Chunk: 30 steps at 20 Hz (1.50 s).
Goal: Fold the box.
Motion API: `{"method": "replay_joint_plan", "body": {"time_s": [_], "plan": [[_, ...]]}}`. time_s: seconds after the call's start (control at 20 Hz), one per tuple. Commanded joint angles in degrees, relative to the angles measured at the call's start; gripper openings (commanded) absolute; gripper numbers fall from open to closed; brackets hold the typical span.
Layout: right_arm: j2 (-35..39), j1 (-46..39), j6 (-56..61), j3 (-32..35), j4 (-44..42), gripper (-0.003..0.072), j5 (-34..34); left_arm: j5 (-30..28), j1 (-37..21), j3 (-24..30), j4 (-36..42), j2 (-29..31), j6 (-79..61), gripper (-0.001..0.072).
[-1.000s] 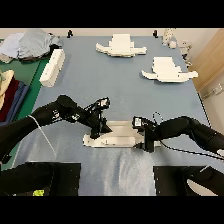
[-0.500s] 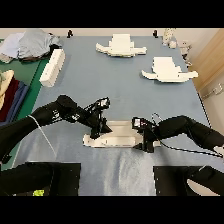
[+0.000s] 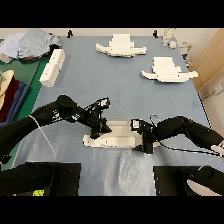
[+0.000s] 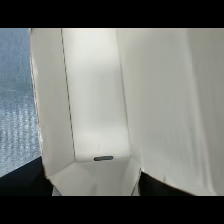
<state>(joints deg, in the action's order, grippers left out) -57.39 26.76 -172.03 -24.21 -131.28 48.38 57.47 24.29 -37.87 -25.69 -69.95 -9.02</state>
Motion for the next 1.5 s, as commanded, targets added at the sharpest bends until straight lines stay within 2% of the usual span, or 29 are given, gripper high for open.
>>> {"method": "replay_joint_plan", "body": {"time_s": [0.0, 0.25, 0.4, 1.45], "plan": [[-0.5, 1.3, 0.0, 0.0, 1.0, 0.0693, -0.8, 0.0, 0.0, 0.0, 0.0, 0.0, 0.0, 0.0012], [-0.5, 1.4, 0.0, 0.0, 1.2, 0.0674, -2.7, 0.0, 0.0, 0.0, 0.0, 0.0, 0.0, 0.0012], [-0.5, 1.4, 0.0, 0.0, 1.5, 0.0523, -2.3, 0.0, 0.0, 0.0, 0.0, 0.0, 0.0, 0.0012], [-0.4, 1.4, 0.0, 0.0, 1.9, 0.0519, -2.4, -0.5, 0.0, 0.0, 0.0, 0.0, -0.2, 0.0012]]}}
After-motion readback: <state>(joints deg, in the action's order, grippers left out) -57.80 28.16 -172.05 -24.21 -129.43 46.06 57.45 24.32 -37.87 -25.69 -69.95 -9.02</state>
